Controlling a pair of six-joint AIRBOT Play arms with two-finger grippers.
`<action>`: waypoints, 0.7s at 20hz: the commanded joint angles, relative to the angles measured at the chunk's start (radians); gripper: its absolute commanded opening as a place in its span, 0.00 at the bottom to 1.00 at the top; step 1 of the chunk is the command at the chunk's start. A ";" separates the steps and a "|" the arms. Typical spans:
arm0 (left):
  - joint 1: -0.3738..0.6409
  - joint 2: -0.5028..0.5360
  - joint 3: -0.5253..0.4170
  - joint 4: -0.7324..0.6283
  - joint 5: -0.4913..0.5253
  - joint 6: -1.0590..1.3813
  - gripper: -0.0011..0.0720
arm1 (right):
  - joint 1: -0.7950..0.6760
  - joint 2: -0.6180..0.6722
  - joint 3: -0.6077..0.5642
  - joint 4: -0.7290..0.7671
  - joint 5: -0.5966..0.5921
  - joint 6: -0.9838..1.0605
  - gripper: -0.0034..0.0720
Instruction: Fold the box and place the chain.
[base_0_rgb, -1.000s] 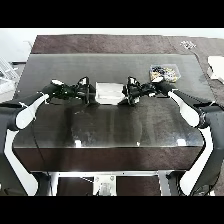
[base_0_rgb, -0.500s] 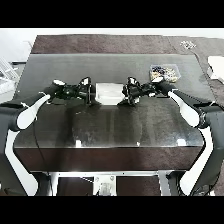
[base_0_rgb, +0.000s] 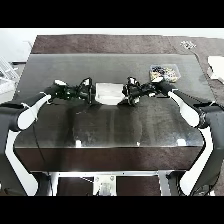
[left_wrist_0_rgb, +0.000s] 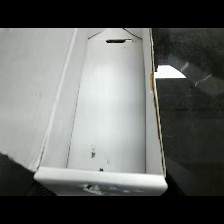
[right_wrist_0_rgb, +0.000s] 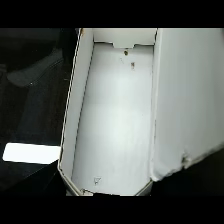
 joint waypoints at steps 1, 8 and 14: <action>0.001 -0.008 0.000 0.024 0.010 0.000 0.84 | 0.001 0.000 0.000 -0.001 0.001 0.001 0.73; 0.001 -0.010 0.000 0.014 0.014 0.008 0.69 | 0.001 0.000 0.000 -0.001 0.001 0.001 0.73; 0.001 -0.009 0.000 0.010 0.019 0.007 0.69 | 0.001 0.000 0.000 -0.001 0.001 0.001 0.73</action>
